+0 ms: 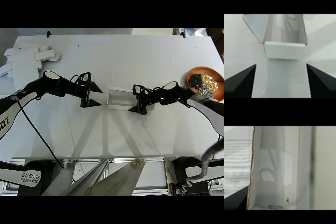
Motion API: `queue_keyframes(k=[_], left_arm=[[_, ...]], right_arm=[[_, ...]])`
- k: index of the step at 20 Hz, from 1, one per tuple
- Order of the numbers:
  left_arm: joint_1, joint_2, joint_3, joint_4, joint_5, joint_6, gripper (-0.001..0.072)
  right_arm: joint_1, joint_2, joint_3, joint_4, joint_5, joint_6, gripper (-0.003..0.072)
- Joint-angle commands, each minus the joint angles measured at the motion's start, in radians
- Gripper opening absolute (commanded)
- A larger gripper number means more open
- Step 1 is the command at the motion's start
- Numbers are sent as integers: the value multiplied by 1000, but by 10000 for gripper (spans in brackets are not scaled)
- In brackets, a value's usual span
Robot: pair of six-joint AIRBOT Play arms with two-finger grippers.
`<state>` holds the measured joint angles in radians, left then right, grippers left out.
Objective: Fold the box and place the chain.
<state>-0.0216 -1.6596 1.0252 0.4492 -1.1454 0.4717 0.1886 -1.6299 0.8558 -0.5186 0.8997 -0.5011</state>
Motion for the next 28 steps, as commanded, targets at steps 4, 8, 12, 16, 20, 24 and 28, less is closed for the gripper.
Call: queue_keyframes(k=[4, 8, 12, 16, 20, 24, 28], left_arm=[[-3, -31, 0, -27, -11, 81, 700], [-14, -32, 7, -18, -40, 54, 700], [-45, -45, 49, -23, -42, 17, 700], [-71, -66, 66, -22, -35, -49, 701], [-97, -73, 66, -25, -27, -53, 700], [-114, -79, 66, -42, 5, -53, 700], [-98, -81, 66, -44, -17, -53, 700]], right_arm=[[0, 0, 1, 0, 1, 2, 403], [0, 0, 1, 0, 1, 2, 403], [0, 0, 1, 0, 1, 2, 403], [0, 0, 1, 0, 1, 2, 403], [0, 0, 1, 0, 1, 2, 403], [0, 0, 1, 0, 1, 2, 403], [0, 0, 1, 0, 1, 2, 403]])
